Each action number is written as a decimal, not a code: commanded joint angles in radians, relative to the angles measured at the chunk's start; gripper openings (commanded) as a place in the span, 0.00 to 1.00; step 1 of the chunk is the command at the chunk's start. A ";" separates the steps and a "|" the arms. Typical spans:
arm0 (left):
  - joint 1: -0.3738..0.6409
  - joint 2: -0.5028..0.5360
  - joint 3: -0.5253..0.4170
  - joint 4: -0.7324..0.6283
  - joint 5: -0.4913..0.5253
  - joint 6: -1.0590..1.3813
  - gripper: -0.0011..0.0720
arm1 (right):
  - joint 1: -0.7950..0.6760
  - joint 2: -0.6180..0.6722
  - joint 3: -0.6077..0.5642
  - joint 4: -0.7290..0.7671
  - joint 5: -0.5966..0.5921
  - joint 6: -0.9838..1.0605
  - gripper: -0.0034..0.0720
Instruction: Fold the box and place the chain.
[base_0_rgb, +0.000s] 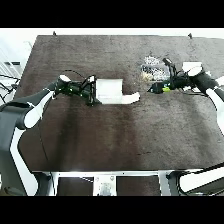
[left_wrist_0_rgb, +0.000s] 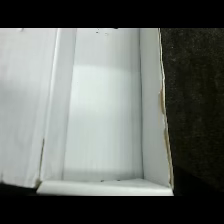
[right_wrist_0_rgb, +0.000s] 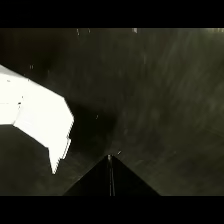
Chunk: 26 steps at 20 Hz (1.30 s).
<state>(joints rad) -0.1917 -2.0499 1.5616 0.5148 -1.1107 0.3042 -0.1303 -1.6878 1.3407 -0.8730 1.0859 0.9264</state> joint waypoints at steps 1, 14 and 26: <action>0.000 0.000 0.000 0.000 0.000 0.000 0.50 | 0.020 -0.058 -0.039 0.071 -0.012 0.066 0.06; 0.000 0.000 0.000 0.000 0.000 0.000 0.50 | 0.204 -0.146 0.013 0.272 -0.022 0.065 0.10; 0.000 0.000 0.000 0.000 0.000 0.000 0.50 | 0.235 -0.123 0.055 0.314 0.024 0.079 0.55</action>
<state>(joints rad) -0.1917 -2.0499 1.5616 0.5152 -1.1110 0.3042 0.0902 -1.8122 1.3914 -0.5728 1.1030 0.9928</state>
